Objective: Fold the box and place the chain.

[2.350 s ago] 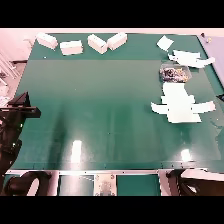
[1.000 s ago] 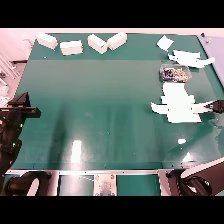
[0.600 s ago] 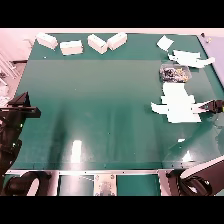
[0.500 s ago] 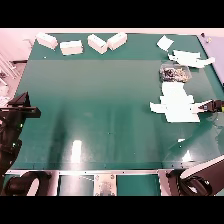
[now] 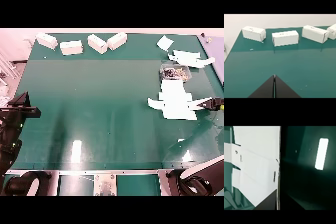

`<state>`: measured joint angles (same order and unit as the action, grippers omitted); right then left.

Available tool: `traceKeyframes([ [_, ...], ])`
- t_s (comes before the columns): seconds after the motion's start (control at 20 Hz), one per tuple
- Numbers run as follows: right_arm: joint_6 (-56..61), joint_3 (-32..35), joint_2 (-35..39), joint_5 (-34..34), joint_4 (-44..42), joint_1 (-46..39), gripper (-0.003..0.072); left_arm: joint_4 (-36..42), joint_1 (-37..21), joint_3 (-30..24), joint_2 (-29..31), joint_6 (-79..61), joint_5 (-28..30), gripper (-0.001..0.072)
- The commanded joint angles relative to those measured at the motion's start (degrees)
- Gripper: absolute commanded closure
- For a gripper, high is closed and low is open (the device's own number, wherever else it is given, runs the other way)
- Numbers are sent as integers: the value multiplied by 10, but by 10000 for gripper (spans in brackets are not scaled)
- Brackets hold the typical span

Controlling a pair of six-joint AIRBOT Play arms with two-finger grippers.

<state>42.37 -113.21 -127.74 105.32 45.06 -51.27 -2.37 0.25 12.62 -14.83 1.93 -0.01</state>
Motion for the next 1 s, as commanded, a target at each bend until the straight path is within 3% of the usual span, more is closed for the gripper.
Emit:
traceKeyframes([
  [0.0, 40, 0, 3, 3, -61, 9, 673, 0, 0, 0, 0, 0, 0, 688],
  [0.25, 42, 35, 44, 3, -65, 61, 674, 0, 0, 0, 0, 0, 0, 688],
  [0.5, 42, 126, 101, 3, -77, 138, 673, 0, 0, 0, 0, 0, 0, 688],
  [0.7, 20, 211, 151, -2, -167, 209, 675, 0, 0, 0, 0, 0, 0, 688],
  [0.95, 22, 317, 238, -125, -192, 292, 676, 0, 0, 0, 0, 0, 0, 688],
])
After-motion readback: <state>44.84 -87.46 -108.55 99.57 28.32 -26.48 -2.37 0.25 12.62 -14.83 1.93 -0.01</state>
